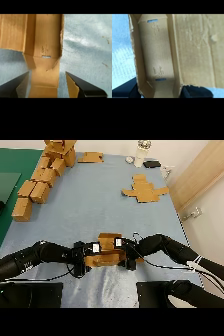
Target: Fold the box.
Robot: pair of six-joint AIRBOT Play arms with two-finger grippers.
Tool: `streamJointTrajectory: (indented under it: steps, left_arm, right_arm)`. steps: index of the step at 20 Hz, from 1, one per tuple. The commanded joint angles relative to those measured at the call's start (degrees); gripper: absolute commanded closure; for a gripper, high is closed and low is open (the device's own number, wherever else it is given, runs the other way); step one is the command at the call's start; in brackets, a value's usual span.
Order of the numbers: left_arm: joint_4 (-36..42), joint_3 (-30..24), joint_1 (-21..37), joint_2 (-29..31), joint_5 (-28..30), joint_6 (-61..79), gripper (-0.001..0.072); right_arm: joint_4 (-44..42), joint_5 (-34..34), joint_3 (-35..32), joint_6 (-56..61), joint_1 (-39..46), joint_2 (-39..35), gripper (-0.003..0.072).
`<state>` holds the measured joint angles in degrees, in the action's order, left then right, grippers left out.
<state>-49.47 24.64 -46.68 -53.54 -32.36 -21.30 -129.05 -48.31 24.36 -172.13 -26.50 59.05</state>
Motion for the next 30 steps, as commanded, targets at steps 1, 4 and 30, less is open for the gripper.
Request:
streamJointTrajectory:
  steps: [1,4,30]
  left_arm:
    - [1.9,0.0,0.0,-1.8,2.3,2.0,0.0012]
    - [2.4,0.3,0.0,-1.8,2.2,2.0,0.0012]
    - [19.4,1.4,-3.2,-7.2,10.0,17.6,0.0646]
  right_arm:
    - [0.0,0.0,0.0,0.0,0.0,0.0,0.0149]
    - [0.0,0.0,0.0,0.0,0.0,0.0,0.0149]
    - [0.0,0.0,0.0,0.0,0.0,0.0,0.0149]
